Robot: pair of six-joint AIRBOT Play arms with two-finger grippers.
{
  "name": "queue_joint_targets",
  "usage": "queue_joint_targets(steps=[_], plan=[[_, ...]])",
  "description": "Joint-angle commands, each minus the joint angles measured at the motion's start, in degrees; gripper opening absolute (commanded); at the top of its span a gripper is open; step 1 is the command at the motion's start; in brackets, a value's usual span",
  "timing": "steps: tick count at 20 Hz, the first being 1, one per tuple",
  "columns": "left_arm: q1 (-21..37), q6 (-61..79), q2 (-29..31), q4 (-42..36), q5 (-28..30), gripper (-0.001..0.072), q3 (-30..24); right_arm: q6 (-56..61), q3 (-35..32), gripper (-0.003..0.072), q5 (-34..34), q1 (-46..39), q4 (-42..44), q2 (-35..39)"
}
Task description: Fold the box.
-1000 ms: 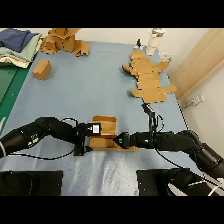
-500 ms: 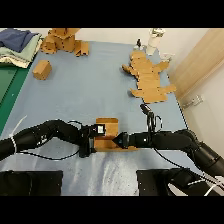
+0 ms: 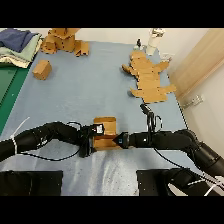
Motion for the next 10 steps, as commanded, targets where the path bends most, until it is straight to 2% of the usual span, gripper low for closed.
queue_joint_targets(steps=[1, 5, 10], plan=[[0.0, 0.3, 0.0, 0.1, 0.2, 0.0592, -0.1, 0.0, 0.1, -0.0003, 0.3, 0.0, 0.3, 0.0], [-0.1, 0.3, 0.0, 0.2, 0.4, 0.0592, -0.1, -3.5, 3.6, 0.0003, 2.2, 0.0, 0.2, -5.0], [-0.1, 1.0, 0.0, 0.2, 0.3, 0.0592, -0.1, -13.8, 13.8, 0.0003, 4.6, -0.3, 0.0, -23.6]])
